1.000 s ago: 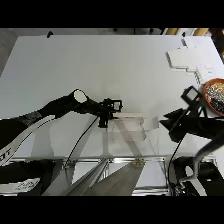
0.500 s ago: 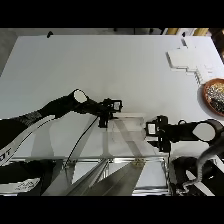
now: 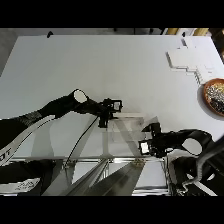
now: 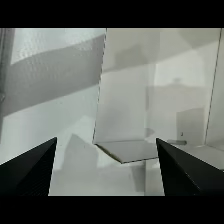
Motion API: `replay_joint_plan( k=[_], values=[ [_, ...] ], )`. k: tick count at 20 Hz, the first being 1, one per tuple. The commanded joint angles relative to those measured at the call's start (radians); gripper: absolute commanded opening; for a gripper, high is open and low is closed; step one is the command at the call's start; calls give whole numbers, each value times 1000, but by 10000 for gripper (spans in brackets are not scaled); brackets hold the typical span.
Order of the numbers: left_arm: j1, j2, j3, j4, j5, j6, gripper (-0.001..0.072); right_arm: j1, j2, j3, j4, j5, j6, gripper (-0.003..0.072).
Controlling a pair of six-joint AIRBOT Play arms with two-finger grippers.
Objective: Fold the box and place the chain.
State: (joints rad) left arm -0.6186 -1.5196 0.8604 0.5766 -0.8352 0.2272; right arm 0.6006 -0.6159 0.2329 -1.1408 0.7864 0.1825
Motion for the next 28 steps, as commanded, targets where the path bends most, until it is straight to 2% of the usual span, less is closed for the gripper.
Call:
replay_joint_plan(
  k=[1,4,9,13,22,25,28],
  values=[
    [0,0,0,0,0,0,12,30,4,-56,-11,-163,4,691],
    [0,0,0,0,0,0,12,29,-2,-52,-7,-225,5,689],
    [0,0,0,0,0,0,12,29,-6,-18,-8,-238,4,682],
    [0,0,0,0,0,0,12,28,-10,-17,-7,-191,4,682],
    [0,0,0,0,0,1,12,-233,-21,15,208,-121,-116,682],
    [0,0,0,0,0,0,12,-287,-89,19,315,-111,-245,682],
    [0,0,0,0,0,0,12,-348,-178,62,338,-51,-309,682]
  ],
)
